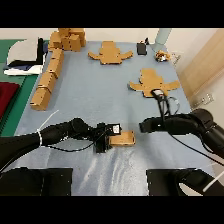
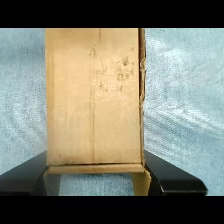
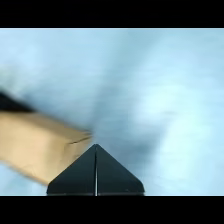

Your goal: Fold the box.

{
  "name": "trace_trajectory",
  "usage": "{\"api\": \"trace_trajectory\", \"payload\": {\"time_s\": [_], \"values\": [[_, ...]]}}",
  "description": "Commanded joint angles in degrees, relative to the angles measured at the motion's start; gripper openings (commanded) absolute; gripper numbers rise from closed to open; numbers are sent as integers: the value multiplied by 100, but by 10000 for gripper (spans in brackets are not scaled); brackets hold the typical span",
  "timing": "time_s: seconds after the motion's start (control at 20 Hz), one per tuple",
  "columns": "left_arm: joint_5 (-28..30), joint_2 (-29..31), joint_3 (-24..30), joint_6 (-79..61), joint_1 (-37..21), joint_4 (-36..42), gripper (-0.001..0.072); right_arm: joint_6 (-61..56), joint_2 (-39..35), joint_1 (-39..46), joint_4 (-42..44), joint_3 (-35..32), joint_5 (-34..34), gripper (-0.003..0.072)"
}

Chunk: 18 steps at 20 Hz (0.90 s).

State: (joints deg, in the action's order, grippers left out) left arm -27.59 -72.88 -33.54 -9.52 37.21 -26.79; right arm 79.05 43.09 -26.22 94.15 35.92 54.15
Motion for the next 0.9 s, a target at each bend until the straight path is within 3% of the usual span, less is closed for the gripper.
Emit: {"api": "trace_trajectory", "payload": {"time_s": [0.0,0.1,0.3,0.5,0.55,0.65,0.75,0.85], "values": [[0,2,2,0,-4,-2,391,-813,232,398,-1893,201,717,2],[0,2,2,0,-4,-2,392,-828,643,424,-1974,273,1172,2],[-7,61,-48,210,-33,-2,392,-837,938,424,-1333,273,1191,2],[-7,876,-79,1512,-511,-319,391,-837,944,424,-1121,269,1185,2],[-44,1108,-79,2188,-767,-721,392,-837,944,424,-1121,269,1185,2],[-527,1558,-79,3716,-1488,-2269,392,-835,946,424,-1123,269,1163,2],[-1375,1941,-81,5219,-2334,-3936,391,-835,946,424,-1141,269,1073,2],[-2225,2315,-81,6323,-3276,-4942,392,-835,946,424,-1139,269,916,2]]}}
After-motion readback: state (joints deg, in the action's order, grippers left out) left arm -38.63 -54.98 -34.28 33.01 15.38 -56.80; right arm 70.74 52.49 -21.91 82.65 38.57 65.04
